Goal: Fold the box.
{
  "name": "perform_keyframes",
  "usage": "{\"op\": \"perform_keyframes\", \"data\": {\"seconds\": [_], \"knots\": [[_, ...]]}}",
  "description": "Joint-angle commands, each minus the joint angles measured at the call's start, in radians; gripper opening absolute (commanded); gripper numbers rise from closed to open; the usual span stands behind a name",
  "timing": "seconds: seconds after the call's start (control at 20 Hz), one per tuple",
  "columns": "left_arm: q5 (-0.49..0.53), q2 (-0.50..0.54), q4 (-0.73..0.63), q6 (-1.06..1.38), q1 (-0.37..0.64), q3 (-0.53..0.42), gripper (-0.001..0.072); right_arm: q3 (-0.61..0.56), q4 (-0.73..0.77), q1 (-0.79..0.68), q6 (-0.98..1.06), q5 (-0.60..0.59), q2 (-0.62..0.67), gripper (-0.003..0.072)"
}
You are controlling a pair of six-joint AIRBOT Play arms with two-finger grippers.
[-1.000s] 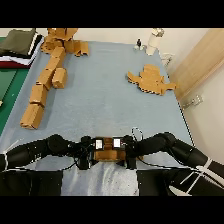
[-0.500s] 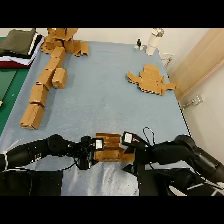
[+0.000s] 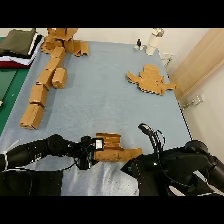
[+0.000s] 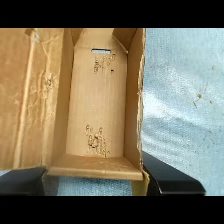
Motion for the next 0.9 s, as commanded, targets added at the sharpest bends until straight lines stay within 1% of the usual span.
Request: {"op": "perform_keyframes", "data": {"seconds": [0.0,0.15,0.2,0.25,0.3,0.35,0.4,0.5,0.65,0.75,0.85], "knots": [[0.0,0.0,0.0,0.001,0.0,0.0,0.0412,0.0,-0.016,0.0,0.177,0.085,-0.022,0.0403],[0.0,0.0,0.0,0.001,0.0,0.0,0.0412,0.0,-0.014,0.001,0.245,0.157,-0.068,0.0403],[0.0,0.0,0.0,0.0,0.0,0.0,0.0412,0.0,-0.006,0.001,0.279,0.193,-0.086,0.0403],[0.0,0.0,0.0,0.001,0.0,0.0,0.0412,0.0,0.008,0.0,0.306,0.258,-0.113,0.0386],[0.0,0.0,0.0,0.001,0.0,0.0,0.0412,0.001,0.027,0.0,0.3,0.341,-0.143,0.0207],[0.0,0.0,0.0,0.001,0.0,0.0,0.0412,0.005,0.066,0.0,0.27,0.436,-0.18,0.0043],[0.0,0.0,0.0,0.001,0.0,0.0,0.0412,0.024,0.089,0.0,0.209,0.503,-0.222,0.0004],[0.0,0.0,0.0,0.001,0.0,0.0,0.0412,0.084,0.084,-0.007,0.144,0.526,-0.32,0.0004],[0.0,0.0,0.0,0.001,0.0,0.0,0.0412,0.16,0.084,-0.06,0.021,0.478,-0.499,0.0003],[0.001,0.0,0.0,0.001,0.0,0.0,0.0412,0.176,0.085,-0.089,-0.027,0.439,-0.608,0.0003],[0.001,0.0,0.0,0.001,0.0,0.0,0.0412,0.176,0.083,-0.088,-0.053,0.41,-0.679,0.0003]]}}
